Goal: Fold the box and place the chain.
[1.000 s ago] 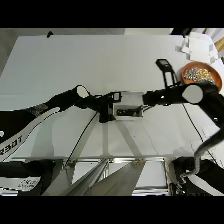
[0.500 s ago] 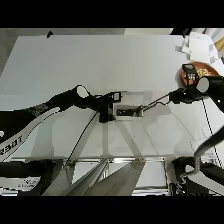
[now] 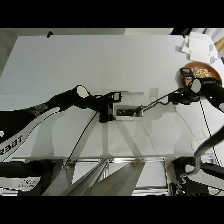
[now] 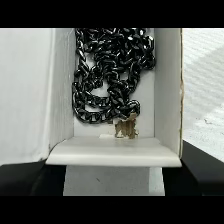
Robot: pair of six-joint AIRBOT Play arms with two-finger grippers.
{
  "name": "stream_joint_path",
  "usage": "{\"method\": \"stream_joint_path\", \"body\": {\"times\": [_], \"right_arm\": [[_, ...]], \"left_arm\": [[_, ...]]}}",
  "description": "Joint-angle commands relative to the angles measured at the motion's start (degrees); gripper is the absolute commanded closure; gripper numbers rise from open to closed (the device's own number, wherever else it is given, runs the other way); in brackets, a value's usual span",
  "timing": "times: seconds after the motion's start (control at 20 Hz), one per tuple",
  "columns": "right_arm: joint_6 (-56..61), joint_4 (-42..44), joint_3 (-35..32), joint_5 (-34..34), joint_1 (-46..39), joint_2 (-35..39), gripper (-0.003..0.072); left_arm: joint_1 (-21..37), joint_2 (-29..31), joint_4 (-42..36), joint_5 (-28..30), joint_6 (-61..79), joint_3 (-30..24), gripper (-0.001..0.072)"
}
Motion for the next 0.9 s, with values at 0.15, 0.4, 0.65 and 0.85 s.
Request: {"method": "stream_joint_path", "body": {"times": [0.15, 0.4, 0.65, 0.85], "right_arm": [[3.6, 0.6, 0.0, -3.8, 0.0, -2.6, 0.0369], [7.0, 0.8, 0.0, -7.2, 0.0, -3.9, 0.0391], [7.0, 0.7, 0.0, -7.8, 0.0, -4.0, 0.0492], [6.9, 0.9, 0.0, -5.5, 0.0, -4.2, 0.0585]], "left_arm": [[0.0, 0.0, 0.0, 0.0, 0.0, 0.0, 0.0693], [0.0, 0.0, 0.0, 0.0, 0.0, 0.0, 0.0693], [0.0, 0.0, 0.0, 0.0, 0.0, 0.0, 0.0693], [0.0, 0.0, 0.0, 0.0, 0.0, 0.0, 0.0693]]}}
